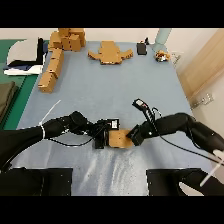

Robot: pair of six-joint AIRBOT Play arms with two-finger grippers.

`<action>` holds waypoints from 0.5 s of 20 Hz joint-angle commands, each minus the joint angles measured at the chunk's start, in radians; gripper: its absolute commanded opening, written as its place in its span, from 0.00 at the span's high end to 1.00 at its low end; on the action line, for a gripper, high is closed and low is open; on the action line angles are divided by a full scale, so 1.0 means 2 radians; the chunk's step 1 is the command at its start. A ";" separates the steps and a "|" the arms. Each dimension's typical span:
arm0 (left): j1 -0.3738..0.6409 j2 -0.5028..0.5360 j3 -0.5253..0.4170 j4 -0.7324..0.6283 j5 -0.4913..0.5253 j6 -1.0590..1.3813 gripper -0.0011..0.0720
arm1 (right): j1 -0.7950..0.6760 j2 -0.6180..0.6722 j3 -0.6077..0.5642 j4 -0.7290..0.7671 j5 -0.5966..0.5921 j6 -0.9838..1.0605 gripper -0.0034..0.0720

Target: Fold the box.

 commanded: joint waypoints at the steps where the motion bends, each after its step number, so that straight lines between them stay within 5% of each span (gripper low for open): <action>1: 0.000 0.000 0.000 0.000 0.000 0.000 0.34 | 0.043 0.055 -0.028 -0.104 0.057 0.055 0.95; 10: 0.000 0.000 0.000 0.000 0.000 0.000 0.34 | 0.163 0.100 -0.038 -0.224 0.160 0.055 0.95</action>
